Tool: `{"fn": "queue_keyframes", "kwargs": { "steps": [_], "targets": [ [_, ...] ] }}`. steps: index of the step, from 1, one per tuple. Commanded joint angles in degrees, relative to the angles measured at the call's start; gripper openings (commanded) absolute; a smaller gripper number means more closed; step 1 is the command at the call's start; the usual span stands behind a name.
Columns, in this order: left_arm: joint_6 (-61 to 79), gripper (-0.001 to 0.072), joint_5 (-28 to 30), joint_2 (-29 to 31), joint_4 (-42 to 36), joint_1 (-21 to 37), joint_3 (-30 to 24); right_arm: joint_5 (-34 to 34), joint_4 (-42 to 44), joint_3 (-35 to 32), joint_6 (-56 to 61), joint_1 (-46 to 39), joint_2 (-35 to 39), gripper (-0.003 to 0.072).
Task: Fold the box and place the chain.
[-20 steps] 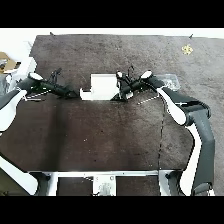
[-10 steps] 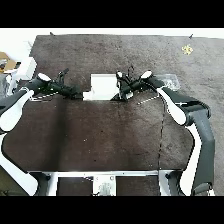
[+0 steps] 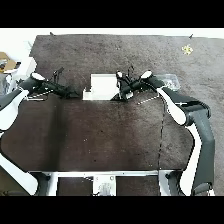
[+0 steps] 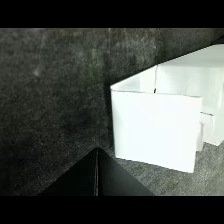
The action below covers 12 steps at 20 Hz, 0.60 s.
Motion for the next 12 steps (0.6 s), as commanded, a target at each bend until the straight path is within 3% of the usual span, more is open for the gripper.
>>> {"fn": "queue_keyframes", "kwargs": {
  "steps": [1, 9, 12],
  "targets": [
    [0.4, 0.0010, 0.0, -1.3, -3.0, -0.4, -1.3, 0.0, 0.0, 0.0, 0.0, 0.0, 0.0, 0.0455],
    [3.6, 0.0011, -2.0, -1.9, -11.5, -1.3, -1.1, 0.0, 0.0, 0.0, 0.0, 0.0, 0.0, 0.0455],
    [3.6, 0.0013, -4.6, -1.9, -11.6, -1.3, 1.6, 0.0, 0.0, 0.0, 0.0, 0.0, 0.0, 0.0455]
  ]
}}
